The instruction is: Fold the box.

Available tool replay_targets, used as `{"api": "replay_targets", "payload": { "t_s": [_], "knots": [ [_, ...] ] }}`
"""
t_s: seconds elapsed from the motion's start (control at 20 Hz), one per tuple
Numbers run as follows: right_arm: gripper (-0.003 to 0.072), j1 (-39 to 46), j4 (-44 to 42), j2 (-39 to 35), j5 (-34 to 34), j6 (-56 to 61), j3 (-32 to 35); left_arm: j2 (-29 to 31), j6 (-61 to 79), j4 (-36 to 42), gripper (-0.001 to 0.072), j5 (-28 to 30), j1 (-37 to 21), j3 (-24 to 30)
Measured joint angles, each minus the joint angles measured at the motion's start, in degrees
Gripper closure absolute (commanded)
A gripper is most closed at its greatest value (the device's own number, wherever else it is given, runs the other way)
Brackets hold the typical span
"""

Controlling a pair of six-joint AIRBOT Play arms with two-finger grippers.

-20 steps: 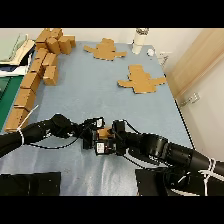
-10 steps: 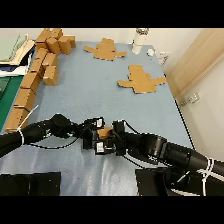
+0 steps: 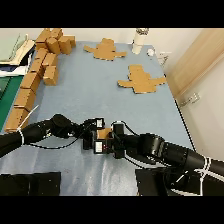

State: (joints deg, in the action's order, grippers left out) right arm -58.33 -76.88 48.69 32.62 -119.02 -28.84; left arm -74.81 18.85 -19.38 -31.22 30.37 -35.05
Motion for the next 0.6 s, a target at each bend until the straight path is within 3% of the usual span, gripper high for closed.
{"api": "replay_targets", "payload": {
  "t_s": [0.15, 0.25, 0.3, 0.55, 0.6],
  "knots": [
    [0.0431, 0.00, -0.90, 0.35, 0.33, -0.42, 0.00, 0.00, 0.00, 0.00, 0.0119, 0.07, 0.00, 0.00],
    [0.0187, 0.00, -1.38, 0.46, 0.48, -0.44, 0.02, 0.00, -0.02, 0.04, 0.0119, 0.13, 0.00, 0.00],
    [0.0174, 0.00, -1.42, 0.46, 0.48, -0.39, 0.02, 0.00, -0.02, 0.04, 0.0119, 0.17, 0.00, 0.00],
    [0.0191, 0.00, -3.76, -2.80, 1.55, 7.08, -0.68, 0.00, -0.02, 0.04, 0.0119, 0.17, 0.00, 0.00],
    [0.0398, 0.00, -6.19, -4.37, 2.71, 10.82, -0.98, 0.00, -0.02, 0.04, 0.0119, 0.17, 0.00, 0.00]
  ]
}}
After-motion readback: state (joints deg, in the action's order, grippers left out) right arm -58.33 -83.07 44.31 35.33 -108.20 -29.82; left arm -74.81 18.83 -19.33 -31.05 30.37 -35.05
